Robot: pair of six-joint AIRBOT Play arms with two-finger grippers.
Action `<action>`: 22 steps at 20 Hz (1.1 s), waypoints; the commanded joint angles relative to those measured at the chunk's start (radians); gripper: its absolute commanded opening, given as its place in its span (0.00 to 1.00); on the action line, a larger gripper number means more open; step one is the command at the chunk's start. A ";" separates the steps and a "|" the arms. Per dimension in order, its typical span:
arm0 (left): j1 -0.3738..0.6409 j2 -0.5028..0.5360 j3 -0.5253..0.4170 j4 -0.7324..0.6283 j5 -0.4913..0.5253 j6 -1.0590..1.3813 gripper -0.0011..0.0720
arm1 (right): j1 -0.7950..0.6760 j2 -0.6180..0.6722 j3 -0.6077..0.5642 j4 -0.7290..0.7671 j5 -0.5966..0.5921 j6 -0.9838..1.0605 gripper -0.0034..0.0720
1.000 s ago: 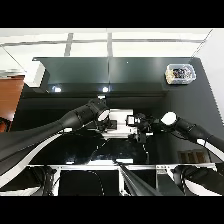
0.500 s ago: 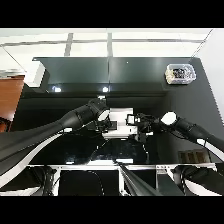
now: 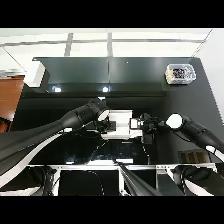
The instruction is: Fold the box and place the chain.
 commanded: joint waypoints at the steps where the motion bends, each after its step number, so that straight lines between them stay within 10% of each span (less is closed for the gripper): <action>1: 0.000 0.000 0.000 0.003 -0.001 -0.001 0.05 | 0.000 0.016 0.001 0.016 0.008 0.011 0.80; 3: 0.000 0.000 0.000 0.003 -0.001 -0.001 0.05 | 0.000 0.015 0.000 0.055 0.016 0.009 0.48; 7: 0.000 0.000 0.000 0.000 -0.001 -0.001 0.05 | 0.011 0.011 -0.003 0.142 0.012 -0.011 0.44; 8: 0.000 0.000 0.000 0.000 0.000 -0.001 0.05 | 0.018 0.006 -0.003 0.167 -0.014 -0.011 0.26; 15: 0.000 0.000 0.000 0.000 0.004 -0.001 0.05 | 0.085 -0.072 -0.003 0.357 -0.086 -0.025 0.29; 17: 0.000 0.000 0.000 0.000 0.004 -0.001 0.05 | 0.085 -0.072 -0.003 0.356 -0.109 -0.005 0.66; 19: 0.000 0.000 0.000 -0.001 0.003 -0.001 0.05 | 0.085 -0.072 -0.003 0.351 -0.107 0.019 0.32; 20: 0.000 0.000 0.000 -0.002 0.003 -0.001 0.05 | 0.085 -0.072 -0.003 0.352 -0.109 0.030 0.58; 21: 0.000 0.000 0.000 -0.004 0.003 -0.001 0.05 | 0.085 -0.071 -0.003 0.343 -0.106 0.037 0.57; 22: 0.000 0.000 0.000 -0.004 0.003 -0.001 0.05 | 0.085 -0.066 -0.002 0.320 -0.101 0.084 0.30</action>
